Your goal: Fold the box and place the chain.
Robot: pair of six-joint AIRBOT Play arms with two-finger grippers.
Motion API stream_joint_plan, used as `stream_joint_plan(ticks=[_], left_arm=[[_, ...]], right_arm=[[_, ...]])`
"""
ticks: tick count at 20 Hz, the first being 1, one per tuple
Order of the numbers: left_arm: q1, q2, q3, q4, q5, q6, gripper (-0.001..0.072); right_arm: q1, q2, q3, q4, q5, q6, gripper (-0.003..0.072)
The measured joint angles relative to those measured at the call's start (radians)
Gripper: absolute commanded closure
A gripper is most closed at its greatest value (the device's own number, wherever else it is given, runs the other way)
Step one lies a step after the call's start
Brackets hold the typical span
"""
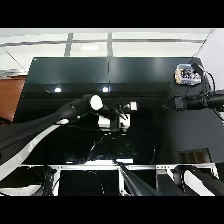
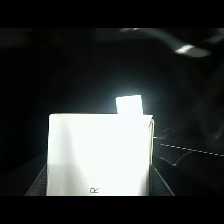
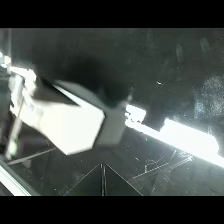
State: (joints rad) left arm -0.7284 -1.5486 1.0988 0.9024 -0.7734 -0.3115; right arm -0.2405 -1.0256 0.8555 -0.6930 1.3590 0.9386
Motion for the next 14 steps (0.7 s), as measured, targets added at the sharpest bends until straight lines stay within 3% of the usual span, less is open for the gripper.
stream_joint_plan(ticks=[4, 8, 11, 14], left_arm=[[0.166, 0.079, 0.002, 0.166, 0.000, -0.227, 0.0427], [0.447, 0.114, 0.009, 0.306, -0.008, -0.436, 0.0427], [0.692, 0.099, 0.046, 0.352, 0.009, -0.516, 0.0427], [0.890, 0.023, 0.146, 0.367, 0.027, -0.551, 0.0425]], right_arm=[[0.000, 0.000, 0.000, 0.000, -0.003, 0.000, 0.0670], [0.000, 0.000, 0.000, 0.002, -0.002, 0.000, 0.0670], [0.000, 0.000, 0.000, 0.008, -0.003, 0.001, 0.0670], [0.000, 0.000, 0.000, 0.012, -0.008, 0.013, 0.0670]])
